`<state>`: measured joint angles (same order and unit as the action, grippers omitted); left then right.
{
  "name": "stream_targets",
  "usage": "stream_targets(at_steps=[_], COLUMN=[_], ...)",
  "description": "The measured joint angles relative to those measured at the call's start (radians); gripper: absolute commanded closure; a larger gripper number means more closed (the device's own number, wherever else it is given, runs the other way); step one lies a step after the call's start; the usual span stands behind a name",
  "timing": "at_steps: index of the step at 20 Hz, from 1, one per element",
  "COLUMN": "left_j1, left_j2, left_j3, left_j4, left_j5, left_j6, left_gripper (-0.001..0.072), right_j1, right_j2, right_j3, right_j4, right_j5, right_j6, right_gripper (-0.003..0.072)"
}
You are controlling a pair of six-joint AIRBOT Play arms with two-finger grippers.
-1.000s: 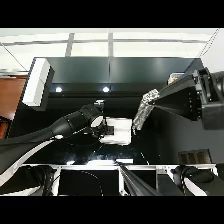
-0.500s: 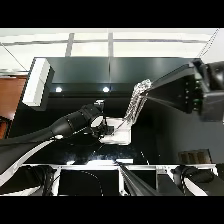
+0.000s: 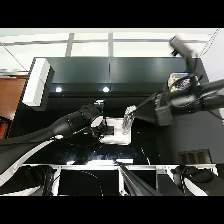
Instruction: Fold the box and place the chain.
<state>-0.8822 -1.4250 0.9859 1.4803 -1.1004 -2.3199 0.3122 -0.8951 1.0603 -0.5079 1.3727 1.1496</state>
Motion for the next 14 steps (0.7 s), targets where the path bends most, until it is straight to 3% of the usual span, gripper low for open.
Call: stream_targets(at_steps=[7, 14], left_j1=[0.000, 0.000], left_j2=[0.000, 0.000], left_j3=[0.000, 0.000], left_j4=[0.000, 0.000], left_j5=[0.000, 0.000], left_j6=[0.000, 0.000], left_gripper=[0.0682, 0.0682], right_j1=[0.078, 0.141], right_j2=[0.000, -0.016], right_j3=[-0.158, -0.229], right_j4=[-0.115, -0.171], right_j5=[-0.134, -0.241], right_j6=[0.021, 0.090], right_gripper=[0.0683, 0.0677])
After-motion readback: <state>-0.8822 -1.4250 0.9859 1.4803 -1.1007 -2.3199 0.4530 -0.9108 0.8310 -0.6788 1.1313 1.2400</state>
